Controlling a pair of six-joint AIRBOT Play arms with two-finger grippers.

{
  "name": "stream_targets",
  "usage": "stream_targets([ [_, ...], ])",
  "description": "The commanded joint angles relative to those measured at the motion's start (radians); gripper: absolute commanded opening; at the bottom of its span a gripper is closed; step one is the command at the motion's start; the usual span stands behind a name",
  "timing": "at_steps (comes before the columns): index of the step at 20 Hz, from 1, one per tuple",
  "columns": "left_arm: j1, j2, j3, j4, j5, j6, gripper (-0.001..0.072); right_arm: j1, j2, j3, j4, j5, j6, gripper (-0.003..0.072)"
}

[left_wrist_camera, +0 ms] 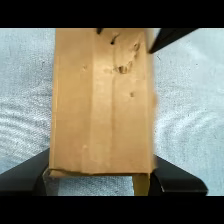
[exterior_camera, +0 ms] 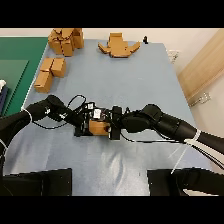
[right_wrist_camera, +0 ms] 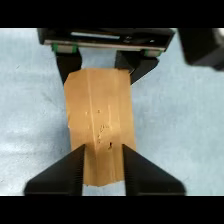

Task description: Fold the box.

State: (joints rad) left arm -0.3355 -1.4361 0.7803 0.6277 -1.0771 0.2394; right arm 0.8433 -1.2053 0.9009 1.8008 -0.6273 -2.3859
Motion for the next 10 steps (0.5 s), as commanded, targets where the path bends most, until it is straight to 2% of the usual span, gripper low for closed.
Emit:
stream_targets([
  [1, 0.0, 0.0, 0.0, 0.001, 0.0, 0.002, 0.0249, 0.0, 0.0, -0.008, -0.026, 0.088, 0.011, 0.0217],
  [3, 0.0, 0.0, 0.0, 0.001, 0.0, 0.002, 0.0249, 0.0, 0.0, -0.008, -0.025, 0.072, 0.011, 0.02],
  [4, 0.0, 0.0, 0.0, 0.001, 0.0, 0.002, 0.025, 0.001, 0.0, -0.008, -0.024, 0.061, 0.011, 0.0142],
  [7, 0.0, 0.0, 0.0, 0.001, 0.0, 0.002, 0.0249, 0.001, 0.008, -0.008, -0.024, 0.036, 0.011, 0.0141],
  [9, 0.0, 0.0, 0.0, 0.001, 0.0, 0.002, 0.0249, 0.0, 0.011, -0.008, -0.024, 0.029, 0.011, 0.0058],
  [10, 0.0, 0.0, 0.0, 0.001, 0.0, 0.002, 0.0249, 0.0, 0.01, -0.008, -0.024, 0.028, 0.011, 0.0058],
])
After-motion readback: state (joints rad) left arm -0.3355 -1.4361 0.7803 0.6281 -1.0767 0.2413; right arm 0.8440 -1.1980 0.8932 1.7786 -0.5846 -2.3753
